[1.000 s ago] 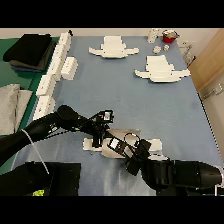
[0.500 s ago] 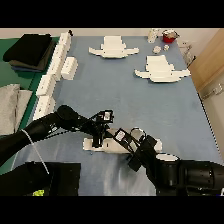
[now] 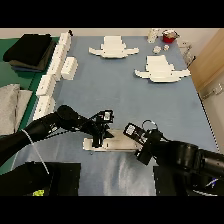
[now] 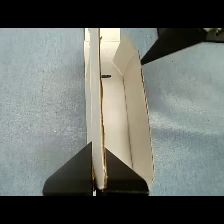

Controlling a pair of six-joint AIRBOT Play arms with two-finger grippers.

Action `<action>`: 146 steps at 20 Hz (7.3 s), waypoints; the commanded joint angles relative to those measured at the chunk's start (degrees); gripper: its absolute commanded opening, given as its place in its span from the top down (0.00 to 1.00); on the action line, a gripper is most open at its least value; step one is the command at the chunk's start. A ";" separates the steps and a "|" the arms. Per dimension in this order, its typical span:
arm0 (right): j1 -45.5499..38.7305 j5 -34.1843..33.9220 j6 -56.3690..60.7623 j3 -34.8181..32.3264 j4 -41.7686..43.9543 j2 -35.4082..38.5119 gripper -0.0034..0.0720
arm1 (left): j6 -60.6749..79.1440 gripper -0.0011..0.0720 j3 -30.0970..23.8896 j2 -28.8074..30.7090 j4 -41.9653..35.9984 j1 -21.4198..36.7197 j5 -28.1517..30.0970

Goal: Fold the box.

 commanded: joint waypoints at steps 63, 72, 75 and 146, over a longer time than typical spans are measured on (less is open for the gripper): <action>-37.51 9.42 -93.90 -7.17 56.87 -11.37 0.03 | 0.00 0.97 0.02 0.00 0.00 0.04 0.00; -37.51 10.16 -93.90 -7.28 56.63 -11.78 0.22 | 0.02 0.97 0.02 0.00 0.00 0.04 0.00; -37.51 10.16 -93.90 -7.28 56.63 -12.15 0.23 | 0.00 0.97 0.02 0.00 0.00 0.04 0.00; -36.15 11.91 -94.75 -8.50 57.70 -12.07 0.28 | 0.00 0.97 0.02 0.00 0.00 0.04 0.00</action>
